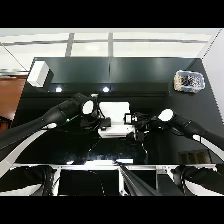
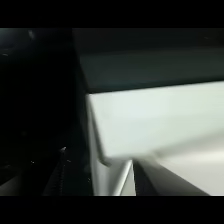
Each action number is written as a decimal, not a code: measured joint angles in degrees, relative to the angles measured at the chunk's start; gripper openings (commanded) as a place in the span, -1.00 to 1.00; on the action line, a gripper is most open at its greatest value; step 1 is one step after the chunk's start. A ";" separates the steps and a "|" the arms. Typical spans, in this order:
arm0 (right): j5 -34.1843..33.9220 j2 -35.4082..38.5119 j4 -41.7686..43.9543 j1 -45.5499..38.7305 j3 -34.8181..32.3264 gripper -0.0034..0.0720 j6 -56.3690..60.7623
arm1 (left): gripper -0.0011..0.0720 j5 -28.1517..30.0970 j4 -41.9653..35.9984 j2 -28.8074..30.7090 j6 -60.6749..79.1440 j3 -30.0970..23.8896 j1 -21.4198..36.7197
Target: Fold the box and place the chain.
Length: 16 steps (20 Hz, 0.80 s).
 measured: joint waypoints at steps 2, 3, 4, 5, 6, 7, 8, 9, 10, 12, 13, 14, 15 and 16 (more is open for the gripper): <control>0.02 0.00 0.00 0.00 0.00 -0.56 0.00 | 0.23 0.00 0.66 -0.52 -1.20 0.15 -0.15; 0.00 0.00 0.00 0.00 0.00 -0.56 0.00 | 0.12 0.00 0.92 -0.76 -1.75 0.37 -0.26; 0.00 0.00 0.00 0.00 0.00 -0.56 0.00 | 0.12 -0.04 1.22 -1.16 -2.05 0.74 -0.46; 0.00 0.00 0.00 0.00 0.00 -0.56 0.00 | 0.12 -0.37 1.49 -1.62 -2.40 1.27 -0.70; 0.00 0.00 0.00 0.00 0.02 -0.56 0.00 | 0.12 -0.52 1.68 -2.19 -2.60 1.95 -1.07; 0.02 0.00 0.00 0.00 0.00 -0.56 0.02 | 0.12 -0.81 2.08 -2.73 -2.82 2.64 -1.44; 0.00 0.00 0.00 0.00 0.02 -0.56 0.00 | 0.12 -1.40 2.58 -3.30 -2.99 3.37 -1.92; 0.00 0.00 -0.02 0.02 0.00 -0.56 0.00 | 0.12 -2.32 3.23 -3.69 -3.13 3.87 -2.29; 0.00 0.00 0.00 0.00 0.00 -0.56 0.02 | 0.09 -2.95 3.82 -3.98 -3.50 4.33 -2.62; 0.00 0.00 0.00 0.02 0.00 -0.56 0.00 | -0.39 -3.72 4.66 -4.37 -4.81 4.85 -3.02; 0.00 0.00 0.00 0.00 0.00 -0.56 0.00 | -0.59 -3.78 4.92 -4.46 -5.16 5.01 -3.15; 0.00 0.00 0.00 0.00 0.02 -0.56 0.00 | -0.90 -3.82 5.07 -4.55 -5.75 5.14 -3.21; 0.00 0.00 0.00 0.00 0.00 -0.56 0.00 | -0.89 -4.35 5.53 -4.61 -6.27 5.20 -3.30; 0.00 0.00 0.00 0.00 0.00 -0.56 0.02 | -0.90 -4.39 5.46 -4.66 -6.38 5.27 -3.32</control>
